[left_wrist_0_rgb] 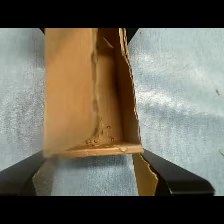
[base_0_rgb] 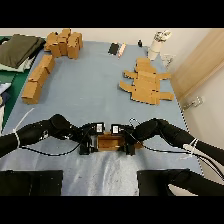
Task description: Fold the box.
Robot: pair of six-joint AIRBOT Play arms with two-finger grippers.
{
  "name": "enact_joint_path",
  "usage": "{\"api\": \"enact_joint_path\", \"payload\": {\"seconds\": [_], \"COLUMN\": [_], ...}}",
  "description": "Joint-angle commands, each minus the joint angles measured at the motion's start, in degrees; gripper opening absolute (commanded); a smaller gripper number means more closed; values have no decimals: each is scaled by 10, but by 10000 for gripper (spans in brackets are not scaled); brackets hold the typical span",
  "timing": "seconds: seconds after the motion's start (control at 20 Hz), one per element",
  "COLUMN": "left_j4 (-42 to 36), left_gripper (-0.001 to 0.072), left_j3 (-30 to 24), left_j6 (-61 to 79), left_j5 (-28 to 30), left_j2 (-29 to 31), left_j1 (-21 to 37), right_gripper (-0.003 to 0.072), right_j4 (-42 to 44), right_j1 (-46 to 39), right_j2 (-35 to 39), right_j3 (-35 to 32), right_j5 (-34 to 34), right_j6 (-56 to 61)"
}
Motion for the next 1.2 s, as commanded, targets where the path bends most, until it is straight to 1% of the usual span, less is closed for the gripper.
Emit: {"api": "enact_joint_path", "payload": {"seconds": [0.0,0.1,0.25,0.5,0.65,0.8,0.9,0.95,1.15], "left_j4": [-35,-56,-55,-48,-31,-32,-32,-32,-32], "left_gripper": [701,701,700,700,699,698,543,531,532], "left_j3": [-2,-2,-1,-2,-2,-2,-2,-2,-2], "left_j6": [21,25,25,17,11,7,7,7,7], "left_j5": [1,2,11,61,62,67,67,67,67], "left_j2": [-14,-22,-24,-24,-24,-25,-25,-25,-25], "left_j1": [0,0,-8,-34,-40,-40,-40,-40,-40], "right_gripper": [503,503,503,503,503,503,503,503,503], "right_j4": [0,0,0,0,0,0,0,0,0], "right_j1": [0,0,0,0,0,0,0,0,0], "right_j2": [0,0,0,0,0,0,0,0,0], "right_j3": [0,0,0,0,0,0,0,0,0], "right_j5": [0,0,0,0,0,0,0,0,0], "right_j6": [0,0,0,0,0,0,0,0,0]}}
